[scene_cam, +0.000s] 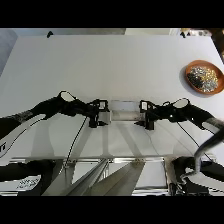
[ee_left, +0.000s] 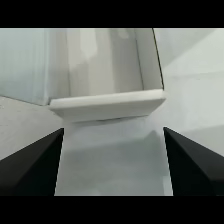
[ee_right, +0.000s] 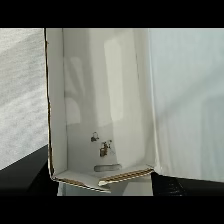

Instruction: Fold the box and place the chain.

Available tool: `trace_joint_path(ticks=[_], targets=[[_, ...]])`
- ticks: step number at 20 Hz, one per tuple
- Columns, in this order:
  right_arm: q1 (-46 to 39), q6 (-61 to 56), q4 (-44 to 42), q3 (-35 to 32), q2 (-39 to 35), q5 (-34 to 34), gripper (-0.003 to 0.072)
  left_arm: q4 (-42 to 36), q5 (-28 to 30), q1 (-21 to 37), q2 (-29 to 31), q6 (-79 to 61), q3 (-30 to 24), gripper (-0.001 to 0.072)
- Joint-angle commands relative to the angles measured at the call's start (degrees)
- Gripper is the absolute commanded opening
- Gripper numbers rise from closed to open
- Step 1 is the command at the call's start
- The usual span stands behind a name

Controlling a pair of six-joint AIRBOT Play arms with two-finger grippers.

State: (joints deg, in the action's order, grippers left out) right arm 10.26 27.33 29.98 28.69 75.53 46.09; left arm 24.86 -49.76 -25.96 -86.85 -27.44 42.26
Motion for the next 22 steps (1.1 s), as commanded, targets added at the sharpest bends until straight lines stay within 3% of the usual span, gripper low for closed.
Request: trace_joint_path(ticks=[1,22], targets=[[0.0,0.0,0.0,0.0,0.0,0.0,0.0298,-2.3,1.4,-0.2,-0.2,-1.0,0.1,0.0702],[0.0,0.0,0.0,0.0,0.0,0.0,0.0298,-5.4,2.9,-4.2,-2.0,-1.0,0.1,0.0693]])
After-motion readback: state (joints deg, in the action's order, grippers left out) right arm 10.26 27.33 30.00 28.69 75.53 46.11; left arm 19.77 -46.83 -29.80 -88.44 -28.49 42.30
